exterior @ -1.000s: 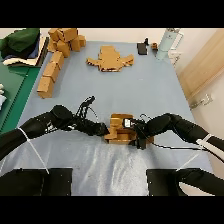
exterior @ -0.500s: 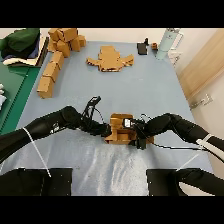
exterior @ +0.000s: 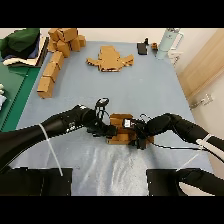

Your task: Fold the box.

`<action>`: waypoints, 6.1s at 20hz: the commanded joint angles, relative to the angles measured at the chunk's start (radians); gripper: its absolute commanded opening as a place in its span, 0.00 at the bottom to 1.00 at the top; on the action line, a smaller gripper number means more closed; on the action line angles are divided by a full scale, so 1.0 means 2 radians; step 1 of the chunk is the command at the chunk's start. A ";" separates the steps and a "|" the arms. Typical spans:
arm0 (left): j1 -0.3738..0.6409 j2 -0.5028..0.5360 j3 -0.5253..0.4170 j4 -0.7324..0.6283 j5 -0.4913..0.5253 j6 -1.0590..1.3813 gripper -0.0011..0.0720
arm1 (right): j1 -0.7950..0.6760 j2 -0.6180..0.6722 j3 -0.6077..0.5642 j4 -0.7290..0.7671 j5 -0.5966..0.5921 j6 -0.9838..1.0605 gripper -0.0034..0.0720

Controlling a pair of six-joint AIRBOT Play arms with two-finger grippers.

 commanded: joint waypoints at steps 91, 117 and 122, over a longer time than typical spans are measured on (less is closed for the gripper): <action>0.240 -0.147 0.240 -0.067 -0.363 0.358 0.03 | 0.000 0.000 0.000 0.000 0.000 0.000 0.77; 0.176 -0.015 -0.111 -0.358 -0.021 1.171 0.97 | 0.000 0.000 0.000 -0.001 0.000 0.000 0.77; 0.148 -0.019 -0.111 -0.364 0.015 1.170 0.97 | 0.000 0.000 0.000 -0.001 0.000 0.000 0.77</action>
